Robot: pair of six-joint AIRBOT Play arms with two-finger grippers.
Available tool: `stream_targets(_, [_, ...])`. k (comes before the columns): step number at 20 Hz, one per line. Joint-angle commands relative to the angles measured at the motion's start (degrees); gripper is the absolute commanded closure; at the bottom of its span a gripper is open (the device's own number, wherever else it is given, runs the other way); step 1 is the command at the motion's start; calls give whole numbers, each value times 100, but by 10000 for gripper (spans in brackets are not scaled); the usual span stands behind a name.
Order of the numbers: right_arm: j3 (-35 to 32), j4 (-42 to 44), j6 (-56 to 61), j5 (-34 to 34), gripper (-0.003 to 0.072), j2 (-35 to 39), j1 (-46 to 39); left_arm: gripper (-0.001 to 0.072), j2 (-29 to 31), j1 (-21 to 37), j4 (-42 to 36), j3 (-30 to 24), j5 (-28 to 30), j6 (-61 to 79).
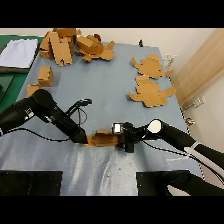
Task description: Fold the box.
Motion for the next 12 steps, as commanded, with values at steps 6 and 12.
stream_targets(6, [2, 7, 0, -4, 227, 94, 2, 701, -728, -813, -1333, 98, 2284, -988])
stream_targets(12, [2, 4, 0, -68, 227, 0, 2, 700, -1128, -634, -1344, 485, 2656, -957])
